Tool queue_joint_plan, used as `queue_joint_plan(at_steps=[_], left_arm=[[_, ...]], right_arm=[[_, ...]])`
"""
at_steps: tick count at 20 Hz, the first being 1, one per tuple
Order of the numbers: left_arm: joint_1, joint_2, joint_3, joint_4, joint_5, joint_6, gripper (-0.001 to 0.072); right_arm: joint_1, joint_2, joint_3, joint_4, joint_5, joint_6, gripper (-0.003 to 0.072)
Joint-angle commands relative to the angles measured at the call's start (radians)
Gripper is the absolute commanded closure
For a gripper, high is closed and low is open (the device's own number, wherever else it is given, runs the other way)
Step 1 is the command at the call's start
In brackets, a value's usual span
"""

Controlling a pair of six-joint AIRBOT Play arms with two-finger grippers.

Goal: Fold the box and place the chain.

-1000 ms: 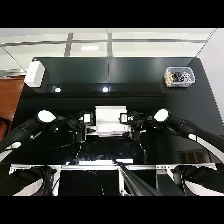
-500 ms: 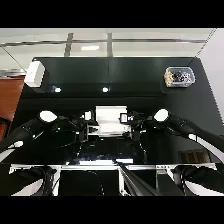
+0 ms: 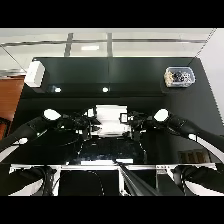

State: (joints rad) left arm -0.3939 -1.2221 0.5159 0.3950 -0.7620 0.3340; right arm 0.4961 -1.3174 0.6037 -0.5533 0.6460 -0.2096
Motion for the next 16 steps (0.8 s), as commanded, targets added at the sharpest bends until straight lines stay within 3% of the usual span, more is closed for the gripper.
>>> queue_joint_plan(at_steps=[1,2,3,4,6,7,8,9,11,13,14,15,16], left_arm=[[-0.001,-0.003,0.002,-0.004,0.002,-0.001,0.047],[0.0,-0.003,0.002,-0.003,0.002,-0.001,0.0475],[0.0,-0.003,0.002,-0.004,0.002,0.0,0.0578],[0.0,-0.003,0.002,-0.003,0.002,0.0,0.0625],[-0.001,-0.003,0.002,-0.003,0.0,0.0,0.0625],[-0.001,-0.003,0.002,-0.003,0.0,0.0,0.0613],[-0.001,-0.003,0.002,-0.003,0.0,0.0,0.0528],[0.0,-0.003,0.002,-0.003,0.0,0.0,0.0394],[-0.001,-0.003,0.002,-0.003,0.0,0.0,0.0367],[-0.001,-0.003,0.002,-0.003,0.0,0.0,0.0621],[0.0,-0.003,0.002,-0.003,0.0,0.0,0.0507],[0.0,-0.003,0.002,-0.003,0.0,0.0,0.0245],[0.003,-0.001,0.004,0.007,0.0,-0.003,0.0255]], right_arm=[[0.0,0.0,0.001,0.0,0.001,0.0,0.0457],[0.0,0.0,0.001,0.0,0.001,0.0,0.0457],[0.0,0.0,0.001,0.0,0.001,0.0,0.0457],[0.0,0.0,0.001,0.0,0.001,0.0,0.0456],[0.0,0.0,0.001,0.0,0.001,0.0,0.0457],[0.0,0.0,0.001,0.0,0.001,0.0,0.0457],[0.0,0.0,0.001,0.0,0.001,0.0,0.0457],[0.0,0.0,0.001,0.0,0.001,0.0,0.0456],[0.0,0.0,0.001,0.0,0.001,0.0,0.0457],[0.0,0.0,0.001,0.0,0.001,0.0,0.0457],[0.0,0.0,0.001,0.0,0.001,0.0,0.0457],[0.0,0.0,0.001,0.0,0.001,0.0,0.0457],[0.0,0.0,0.001,0.0,0.001,0.0,0.0457]])
